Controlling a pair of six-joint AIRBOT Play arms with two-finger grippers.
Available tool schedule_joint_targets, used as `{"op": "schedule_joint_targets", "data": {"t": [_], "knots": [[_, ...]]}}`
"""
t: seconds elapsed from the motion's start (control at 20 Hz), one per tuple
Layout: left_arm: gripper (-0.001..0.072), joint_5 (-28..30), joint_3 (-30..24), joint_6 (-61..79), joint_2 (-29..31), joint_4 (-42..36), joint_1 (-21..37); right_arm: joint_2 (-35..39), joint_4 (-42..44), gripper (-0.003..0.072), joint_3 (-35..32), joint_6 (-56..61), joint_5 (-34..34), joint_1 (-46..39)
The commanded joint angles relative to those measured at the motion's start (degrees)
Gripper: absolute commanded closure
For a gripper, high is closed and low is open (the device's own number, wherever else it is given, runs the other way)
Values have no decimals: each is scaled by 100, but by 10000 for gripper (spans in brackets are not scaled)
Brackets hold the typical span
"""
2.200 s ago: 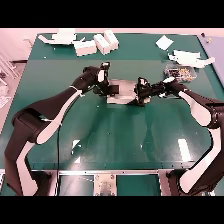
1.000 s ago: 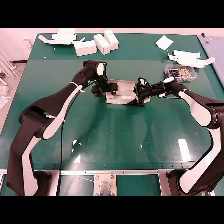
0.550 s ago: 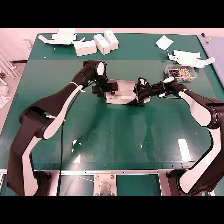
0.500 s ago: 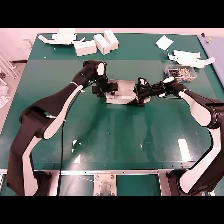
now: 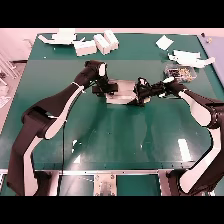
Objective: Fold the box and place the chain.
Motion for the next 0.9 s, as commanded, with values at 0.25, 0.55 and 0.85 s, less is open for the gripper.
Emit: {"op": "schedule_joint_targets", "data": {"t": [0.25,0.55,0.85], "knots": [[284,-125,37,48,-17,175,-79,0,0,123,0,0,4,-4],[285,-192,133,68,-127,247,-162,0,0,123,0,2,2,-4],[426,-247,136,96,-131,267,-160,0,0,123,0,2,2,-4]]}}
